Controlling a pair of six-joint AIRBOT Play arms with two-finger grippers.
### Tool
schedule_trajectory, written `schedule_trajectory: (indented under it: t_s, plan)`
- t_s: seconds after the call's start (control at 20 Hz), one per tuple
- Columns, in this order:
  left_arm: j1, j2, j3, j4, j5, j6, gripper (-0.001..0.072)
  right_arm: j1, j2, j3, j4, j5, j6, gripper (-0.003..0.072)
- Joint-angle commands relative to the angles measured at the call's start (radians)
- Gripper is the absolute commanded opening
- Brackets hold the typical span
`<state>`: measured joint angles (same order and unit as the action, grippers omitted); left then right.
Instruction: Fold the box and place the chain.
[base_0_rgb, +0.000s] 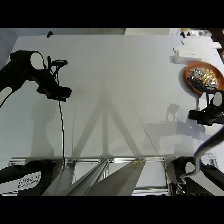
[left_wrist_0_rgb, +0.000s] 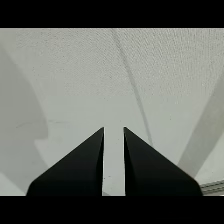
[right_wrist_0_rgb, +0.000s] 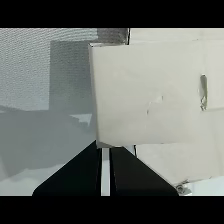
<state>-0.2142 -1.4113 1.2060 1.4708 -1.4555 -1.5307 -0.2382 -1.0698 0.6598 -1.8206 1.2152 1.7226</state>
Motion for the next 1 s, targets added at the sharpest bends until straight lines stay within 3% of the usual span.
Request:
schedule_trajectory:
  t_s: [0.0, 0.3, 0.5, 0.65, 0.9, 0.95]
  plan:
    - [0.001, -0.001, 0.0, 0.0, 0.0, 0.0, 0.0134, -0.001, -0.001, 0.0, 0.0, 0.0, 0.0, 0.0048]
    - [0.001, 0.0, 0.0, 0.0, 0.0, 0.0, 0.0134, -0.001, -0.001, 0.0, 0.012, -0.005, 0.0, 0.0048]
    - [0.001, 0.0, 0.0, 0.0, 0.0, 0.0, 0.0134, -0.001, -0.001, 0.014, -0.06, -0.075, -0.021, 0.0034]
    - [0.001, 0.0, 0.0, 0.0, 0.0, 0.0, 0.0134, -0.017, -0.002, 0.116, -0.196, -0.072, -0.012, 0.0018]
    - [0.001, 0.0, 0.0, 0.0, 0.0, 0.0, 0.0134, -0.222, -0.012, 0.336, -0.251, -0.077, -0.117, 0.0023]
    - [0.001, 0.0, 0.0, 0.0, 0.0, 0.0, 0.0134, -0.264, -0.014, 0.355, -0.242, -0.078, -0.143, 0.0154]
